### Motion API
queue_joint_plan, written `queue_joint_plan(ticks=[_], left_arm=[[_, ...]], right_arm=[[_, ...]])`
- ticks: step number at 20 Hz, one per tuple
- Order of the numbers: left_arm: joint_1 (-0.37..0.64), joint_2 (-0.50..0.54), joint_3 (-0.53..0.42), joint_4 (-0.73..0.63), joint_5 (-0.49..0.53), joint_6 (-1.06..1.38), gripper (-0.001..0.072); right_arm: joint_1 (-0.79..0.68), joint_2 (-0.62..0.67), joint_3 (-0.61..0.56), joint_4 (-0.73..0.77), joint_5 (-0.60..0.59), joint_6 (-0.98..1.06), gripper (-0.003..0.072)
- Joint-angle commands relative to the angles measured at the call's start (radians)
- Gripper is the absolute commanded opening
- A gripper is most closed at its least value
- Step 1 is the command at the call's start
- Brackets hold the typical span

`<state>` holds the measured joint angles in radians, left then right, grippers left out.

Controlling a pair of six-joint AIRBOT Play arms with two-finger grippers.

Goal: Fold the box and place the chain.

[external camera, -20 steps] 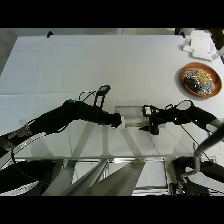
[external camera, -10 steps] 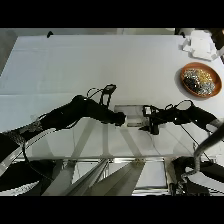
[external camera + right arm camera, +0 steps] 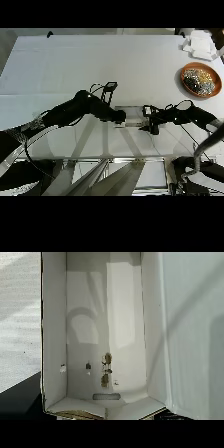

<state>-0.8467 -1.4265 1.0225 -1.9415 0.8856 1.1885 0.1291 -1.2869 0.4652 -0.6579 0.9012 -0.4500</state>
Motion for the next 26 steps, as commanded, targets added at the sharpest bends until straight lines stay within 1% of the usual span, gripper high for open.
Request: queue_joint_plan(ticks=[1,8,14,15,17,21,26], left_arm=[[-0.002,-0.003,0.008,0.013,0.012,-0.032,0.0469],[-0.015,-0.028,0.011,0.007,-0.002,-0.070,0.0468],[-0.020,-0.037,0.022,0.026,0.019,-0.101,0.0465],[-0.018,-0.037,0.035,0.032,0.024,-0.101,0.0436],[-0.017,-0.037,0.054,0.056,0.028,-0.101,0.0432],[-0.029,-0.072,0.054,0.059,0.085,-0.106,0.0432],[-0.034,-0.088,0.054,0.062,0.100,-0.121,0.0431]], right_arm=[[0.001,0.000,0.000,0.000,0.000,0.000,0.0437],[0.001,0.000,0.000,0.000,0.000,0.000,0.0437],[0.001,0.000,0.000,0.000,0.000,0.000,0.0437],[0.001,0.000,0.000,0.000,0.000,0.000,0.0437],[0.001,0.000,0.000,0.000,0.000,0.000,0.0437],[0.001,0.000,0.000,0.000,0.000,0.000,0.0437],[0.001,0.000,0.000,0.000,0.000,0.000,0.0437]])
